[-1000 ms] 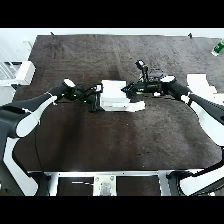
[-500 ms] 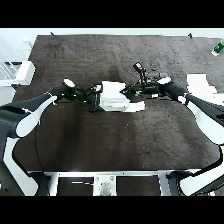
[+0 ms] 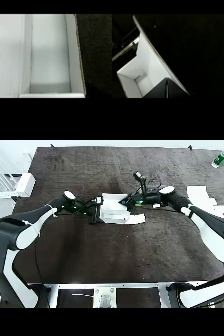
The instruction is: Fold the box and place the chain.
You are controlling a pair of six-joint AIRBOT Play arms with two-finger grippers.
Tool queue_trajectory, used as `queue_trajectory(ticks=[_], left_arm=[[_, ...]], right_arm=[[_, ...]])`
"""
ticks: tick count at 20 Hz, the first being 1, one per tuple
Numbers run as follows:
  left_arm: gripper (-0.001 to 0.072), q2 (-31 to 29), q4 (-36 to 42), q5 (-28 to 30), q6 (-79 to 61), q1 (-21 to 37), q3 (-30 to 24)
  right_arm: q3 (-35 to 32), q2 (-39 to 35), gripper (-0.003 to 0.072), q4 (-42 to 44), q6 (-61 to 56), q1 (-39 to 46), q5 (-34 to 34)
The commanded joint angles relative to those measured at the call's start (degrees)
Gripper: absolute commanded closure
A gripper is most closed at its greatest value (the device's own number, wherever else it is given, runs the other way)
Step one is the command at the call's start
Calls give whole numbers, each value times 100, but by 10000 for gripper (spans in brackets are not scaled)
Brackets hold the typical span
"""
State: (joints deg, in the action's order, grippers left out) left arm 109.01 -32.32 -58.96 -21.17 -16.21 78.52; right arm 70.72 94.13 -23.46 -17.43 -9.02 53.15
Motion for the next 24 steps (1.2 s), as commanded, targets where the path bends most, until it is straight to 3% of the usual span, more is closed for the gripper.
queue_trajectory(ticks=[1,2,3,5,6,12,14,24], left_arm=[[241,0,20,0,17,2,4],[241,0,20,0,17,2,4],[241,0,20,2,17,2,4],[241,0,20,4,17,2,4],[240,0,20,13,17,2,4],[241,-2,44,181,190,13,11],[241,-2,44,181,190,13,11],[241,-2,48,173,227,13,9]], right_arm=[[-22,-638,671,-426,7,151,372],[-79,-850,671,-691,9,216,396],[-142,-1034,622,-1062,9,286,398],[-216,-1156,204,-1738,11,400,422],[-254,-1141,141,-2076,20,431,422],[-404,-688,138,-2463,1276,402,391],[-404,-509,35,-2463,1580,380,391],[-404,-164,36,-2472,2396,-70,-177]])
